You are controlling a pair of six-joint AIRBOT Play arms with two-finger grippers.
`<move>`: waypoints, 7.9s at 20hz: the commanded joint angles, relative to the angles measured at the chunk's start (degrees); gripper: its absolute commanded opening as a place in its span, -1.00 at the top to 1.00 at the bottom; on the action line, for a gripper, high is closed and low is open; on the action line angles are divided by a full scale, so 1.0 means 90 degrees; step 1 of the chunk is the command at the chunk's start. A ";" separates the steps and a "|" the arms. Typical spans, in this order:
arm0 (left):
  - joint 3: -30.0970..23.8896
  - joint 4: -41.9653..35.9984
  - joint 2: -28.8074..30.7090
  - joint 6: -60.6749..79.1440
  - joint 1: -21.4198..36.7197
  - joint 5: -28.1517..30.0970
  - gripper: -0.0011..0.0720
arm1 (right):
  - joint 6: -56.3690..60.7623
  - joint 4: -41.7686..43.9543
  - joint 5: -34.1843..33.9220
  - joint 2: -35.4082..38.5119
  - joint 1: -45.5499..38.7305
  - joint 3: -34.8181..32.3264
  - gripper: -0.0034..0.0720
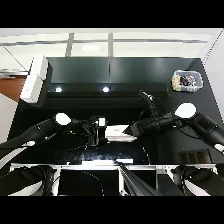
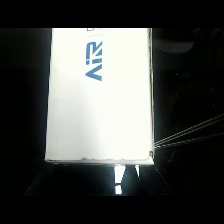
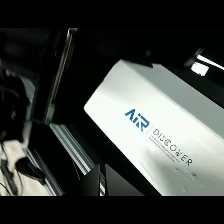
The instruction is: Fold the box and place the chain.
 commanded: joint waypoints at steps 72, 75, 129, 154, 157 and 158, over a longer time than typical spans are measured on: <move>0.2069 0.2101 -0.0801 -0.3861 -0.1741 0.0136 -0.98 | -0.0073 -0.1333 -0.0308 0.0714 -0.2385 0.0408 0.80; 0.2069 0.2123 -0.1112 -0.3861 -0.1807 0.0163 -0.98 | -0.0073 -0.1333 -0.0311 0.0714 -0.2385 0.0408 0.80; 0.1671 0.3317 0.0583 -0.4896 0.8196 -0.0559 -0.99 | 0.0260 -0.1214 -0.0542 0.0712 -0.2674 0.0423 0.80; -0.0177 0.5078 0.3160 -1.0836 0.1656 0.1090 0.90 | 0.2875 -0.6171 -0.2144 0.0792 -0.1749 0.0447 0.81; 0.0024 0.5132 0.3349 -1.0834 0.2125 0.1217 0.89 | 0.2912 -0.6132 -0.2186 0.0794 -0.1749 0.0449 0.81; 0.0073 0.5132 0.3434 -1.0834 0.2210 0.1219 0.89 | 0.3041 -0.5986 -0.2142 0.0792 -0.1746 0.0449 0.81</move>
